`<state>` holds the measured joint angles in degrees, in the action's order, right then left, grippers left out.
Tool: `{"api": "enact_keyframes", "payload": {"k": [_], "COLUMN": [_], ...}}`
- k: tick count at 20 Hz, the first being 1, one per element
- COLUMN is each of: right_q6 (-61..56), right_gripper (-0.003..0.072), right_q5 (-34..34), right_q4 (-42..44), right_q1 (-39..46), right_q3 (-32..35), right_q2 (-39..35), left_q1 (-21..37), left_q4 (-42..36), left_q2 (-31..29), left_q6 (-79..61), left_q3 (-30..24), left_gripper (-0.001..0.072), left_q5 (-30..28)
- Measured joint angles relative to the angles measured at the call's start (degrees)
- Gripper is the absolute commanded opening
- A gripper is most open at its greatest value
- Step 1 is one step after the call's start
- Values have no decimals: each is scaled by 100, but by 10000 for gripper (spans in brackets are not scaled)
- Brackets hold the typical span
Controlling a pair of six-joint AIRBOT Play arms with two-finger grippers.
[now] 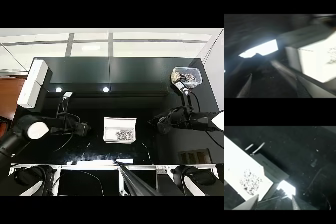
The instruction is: Fold the box and place the chain.
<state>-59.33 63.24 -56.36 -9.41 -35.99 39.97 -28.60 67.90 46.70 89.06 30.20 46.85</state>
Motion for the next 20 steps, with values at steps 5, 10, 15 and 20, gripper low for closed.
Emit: {"api": "enact_keyframes", "payload": {"k": [5, 10, 15, 20], "right_q6": [-44, -46, -46, -48], "right_gripper": [496, 496, 496, 497], "right_q5": [-74, -98, -173, -225], "right_q4": [22, 11, 17, 35], "right_q1": [0, 0, 0, 0], "right_q3": [0, 0, 0, 0], "right_q2": [0, 0, 0, 0], "left_q1": [903, 1001, 608, 402], "left_q4": [-2503, -3049, -3672, -4046], "left_q2": [144, 706, 1196, 1725], "left_q6": [-5407, -9029, -10520, -10920], "left_q3": [-647, -713, -656, -564], "left_gripper": [713, 709, 707, 707], "left_q5": [20, 28, 26, 11]}}
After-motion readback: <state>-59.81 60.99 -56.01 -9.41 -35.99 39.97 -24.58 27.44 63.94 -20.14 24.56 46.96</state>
